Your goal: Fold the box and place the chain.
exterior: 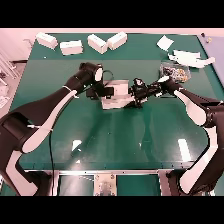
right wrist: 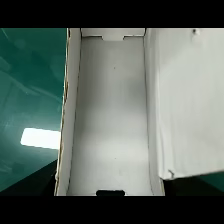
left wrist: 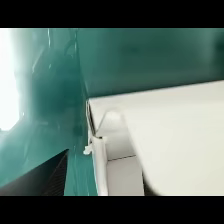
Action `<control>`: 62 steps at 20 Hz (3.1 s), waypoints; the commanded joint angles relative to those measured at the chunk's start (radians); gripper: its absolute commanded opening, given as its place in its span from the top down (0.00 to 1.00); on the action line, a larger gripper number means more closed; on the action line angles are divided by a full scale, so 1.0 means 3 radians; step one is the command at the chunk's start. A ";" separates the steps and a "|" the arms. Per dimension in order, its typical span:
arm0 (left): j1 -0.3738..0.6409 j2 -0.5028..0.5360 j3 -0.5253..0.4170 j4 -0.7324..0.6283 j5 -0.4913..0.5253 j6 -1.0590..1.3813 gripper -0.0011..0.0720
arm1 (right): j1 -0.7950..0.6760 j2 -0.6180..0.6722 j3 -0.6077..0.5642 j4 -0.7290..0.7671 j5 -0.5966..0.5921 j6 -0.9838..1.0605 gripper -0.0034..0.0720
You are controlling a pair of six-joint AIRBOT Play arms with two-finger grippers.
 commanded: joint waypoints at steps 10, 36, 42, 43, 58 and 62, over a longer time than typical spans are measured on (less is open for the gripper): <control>0.0557 0.1057 -0.0270 0.0340 -0.0177 0.2244 0.29 | 0.0003 0.0003 0.0003 0.0000 0.0004 0.0003 0.28; 0.1472 0.0240 -0.1634 -0.3690 0.0511 0.8312 0.00 | 0.0003 0.0003 0.0003 0.0000 0.0004 0.0003 0.28; 0.1277 0.0097 -0.1391 -0.3442 0.0509 0.8267 0.00 | 0.0003 0.0003 0.0003 0.0000 0.0004 0.0003 0.28; 0.1231 0.0036 -0.1301 -0.3334 0.0502 0.8162 0.00 | 0.0003 0.0003 0.0003 0.0000 0.0004 0.0003 0.28; 0.1130 -0.0243 -0.1015 -0.3190 0.0276 0.7858 0.00 | 0.0003 0.0003 0.0003 0.0000 0.0004 0.0003 0.28; 0.1038 -0.0367 -0.0960 -0.3234 0.0379 0.7874 0.00 | 0.0003 0.0003 0.0003 0.0000 0.0004 0.0003 0.28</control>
